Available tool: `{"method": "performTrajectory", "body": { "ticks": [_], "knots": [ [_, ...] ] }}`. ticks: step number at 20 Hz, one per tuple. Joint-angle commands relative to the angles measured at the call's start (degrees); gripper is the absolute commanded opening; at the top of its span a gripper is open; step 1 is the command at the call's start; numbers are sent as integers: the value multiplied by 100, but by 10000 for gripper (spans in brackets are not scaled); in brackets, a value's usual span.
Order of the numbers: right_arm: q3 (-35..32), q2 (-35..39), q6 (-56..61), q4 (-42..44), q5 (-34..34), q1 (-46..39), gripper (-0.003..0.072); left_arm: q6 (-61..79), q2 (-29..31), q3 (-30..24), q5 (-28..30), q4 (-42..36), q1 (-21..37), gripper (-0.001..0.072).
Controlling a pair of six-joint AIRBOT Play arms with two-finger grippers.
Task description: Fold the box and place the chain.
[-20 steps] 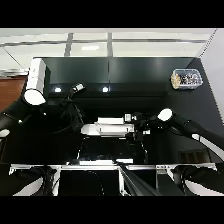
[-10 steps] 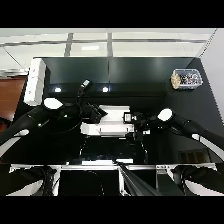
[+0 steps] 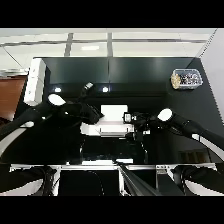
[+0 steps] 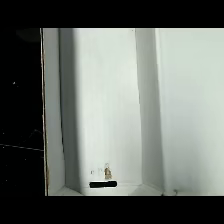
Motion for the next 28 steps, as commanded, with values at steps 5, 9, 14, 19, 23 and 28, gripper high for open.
{"method": "performTrajectory", "body": {
  "ticks": [5,9,14,19,23,28],
  "knots": [
    [4,2,2,0,2,-4,67,1578,1788,-1060,-201,-63,966,27],
    [4,2,4,0,2,-4,67,3775,1609,-1311,-1113,461,1008,350],
    [4,2,2,0,2,-2,67,4487,1506,-1298,256,1003,83,706],
    [4,2,2,0,2,-2,68,4074,1038,-1298,372,1137,-330,702],
    [4,2,2,0,2,-2,67,4085,1001,-1298,369,614,-350,452],
    [4,2,2,0,2,-2,68,4124,999,-1300,376,407,-629,218]
  ]
}}
